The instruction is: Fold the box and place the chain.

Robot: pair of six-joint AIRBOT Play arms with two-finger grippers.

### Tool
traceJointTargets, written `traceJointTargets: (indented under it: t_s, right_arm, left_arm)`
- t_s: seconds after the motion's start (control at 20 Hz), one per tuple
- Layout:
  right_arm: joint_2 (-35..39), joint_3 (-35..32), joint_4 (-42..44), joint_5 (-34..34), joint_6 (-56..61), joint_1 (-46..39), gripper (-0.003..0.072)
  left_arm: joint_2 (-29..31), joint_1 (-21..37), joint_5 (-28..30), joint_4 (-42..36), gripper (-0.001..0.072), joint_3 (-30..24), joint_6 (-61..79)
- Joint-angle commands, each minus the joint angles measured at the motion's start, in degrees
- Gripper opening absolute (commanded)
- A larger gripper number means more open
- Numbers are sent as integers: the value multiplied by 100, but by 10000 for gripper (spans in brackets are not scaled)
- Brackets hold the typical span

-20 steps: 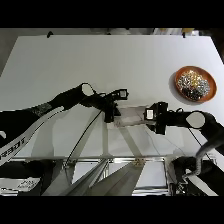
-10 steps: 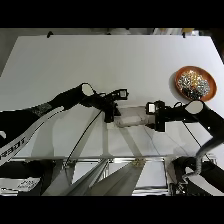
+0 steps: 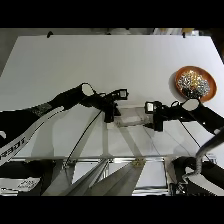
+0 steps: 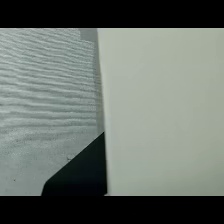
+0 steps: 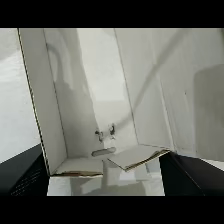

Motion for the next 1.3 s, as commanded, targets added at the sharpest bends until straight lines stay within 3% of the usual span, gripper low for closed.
traceJointTargets:
  t_s: [0.0, 0.75, 1.0, 1.1, 1.25]
  right_arm:
    - [-42, -44, -214, 94, 125, 44, 680]
    - [-166, -210, 140, -223, 120, 348, 639]
    - [-313, -210, 136, -214, 120, 345, 503]
    - [-313, -210, 136, -203, 120, 345, 393]
    - [-313, -210, 90, -197, 120, 345, 392]
  left_arm:
    - [0, -2, 4, 0, 9, -4, -2]
    - [0, -2, 4, 0, 9, -4, -2]
    - [0, -2, 4, 0, 9, -4, -2]
    - [0, -2, 4, 0, 9, -4, -2]
    - [0, -2, 4, 0, 9, -4, -2]
